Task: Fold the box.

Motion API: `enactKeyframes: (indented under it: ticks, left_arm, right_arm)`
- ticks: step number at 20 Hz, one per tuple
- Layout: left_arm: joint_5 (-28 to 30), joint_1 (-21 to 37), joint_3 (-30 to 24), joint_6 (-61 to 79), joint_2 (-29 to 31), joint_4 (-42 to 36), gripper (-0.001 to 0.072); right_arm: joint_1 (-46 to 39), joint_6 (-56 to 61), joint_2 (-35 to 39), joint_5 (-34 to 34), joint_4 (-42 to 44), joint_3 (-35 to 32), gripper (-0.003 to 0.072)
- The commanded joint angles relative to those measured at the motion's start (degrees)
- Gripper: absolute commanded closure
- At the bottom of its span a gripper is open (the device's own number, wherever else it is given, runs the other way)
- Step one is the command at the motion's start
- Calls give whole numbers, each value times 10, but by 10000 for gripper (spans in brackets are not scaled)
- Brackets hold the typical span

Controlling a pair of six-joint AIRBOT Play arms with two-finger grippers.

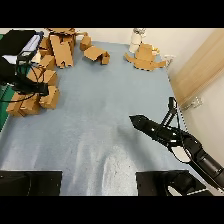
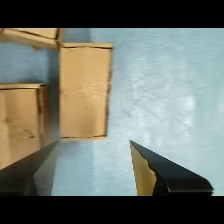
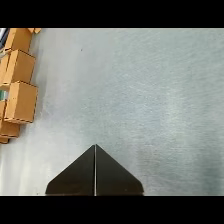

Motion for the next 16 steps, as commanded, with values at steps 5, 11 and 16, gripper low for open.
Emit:
enactKeyframes:
  ticks: [5, 11, 16]
  left_arm:
    - [43, -179, 10, 45, -9, -193, 697]
    - [82, -304, 10, 49, -81, -230, 697]
    - [98, -306, 10, 49, -108, -284, 697]
  right_arm:
    - [0, -7, -80, -44, 2, 27, 681]
    - [0, -29, -216, -104, 2, 137, 681]
    - [26, -29, -312, -104, 2, 197, 681]
